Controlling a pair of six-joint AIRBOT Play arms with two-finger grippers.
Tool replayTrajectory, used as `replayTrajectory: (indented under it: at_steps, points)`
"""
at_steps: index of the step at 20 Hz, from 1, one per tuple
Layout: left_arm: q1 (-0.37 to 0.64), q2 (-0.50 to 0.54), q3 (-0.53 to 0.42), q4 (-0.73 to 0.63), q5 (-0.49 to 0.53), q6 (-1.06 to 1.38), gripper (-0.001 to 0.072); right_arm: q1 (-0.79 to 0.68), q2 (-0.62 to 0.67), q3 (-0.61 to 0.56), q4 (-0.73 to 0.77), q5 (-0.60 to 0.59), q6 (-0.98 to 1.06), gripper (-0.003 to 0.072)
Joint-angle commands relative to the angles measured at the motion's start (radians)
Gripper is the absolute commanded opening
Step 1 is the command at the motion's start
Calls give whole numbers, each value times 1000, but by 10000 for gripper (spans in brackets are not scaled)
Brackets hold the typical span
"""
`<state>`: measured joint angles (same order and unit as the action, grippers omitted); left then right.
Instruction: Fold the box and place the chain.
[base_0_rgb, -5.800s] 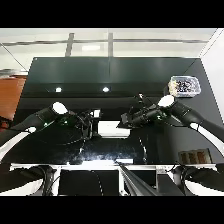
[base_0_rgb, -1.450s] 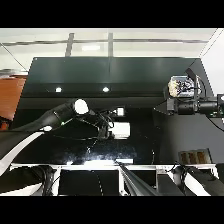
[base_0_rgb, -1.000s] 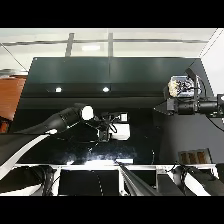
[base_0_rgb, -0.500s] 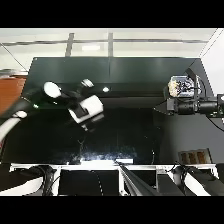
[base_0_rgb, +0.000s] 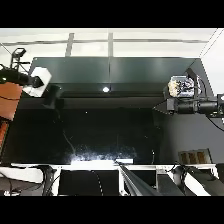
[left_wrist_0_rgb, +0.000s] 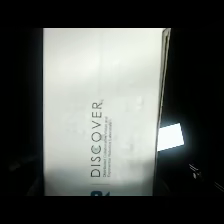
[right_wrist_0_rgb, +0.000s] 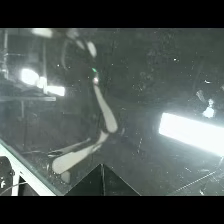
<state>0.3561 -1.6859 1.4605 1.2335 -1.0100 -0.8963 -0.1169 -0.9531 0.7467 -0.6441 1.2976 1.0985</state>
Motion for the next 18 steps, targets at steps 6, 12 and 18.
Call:
replayTrajectory:
  at_steps: [6,12,18]
  points:
    - [47,-340,395,85,10,-188,646,1,1,0,32,-1,1,21]
    - [18,-310,529,154,-155,-264,712,1,1,0,50,6,1,21]
    - [17,-92,620,130,-381,-436,703,1,1,17,57,-2,1,20]
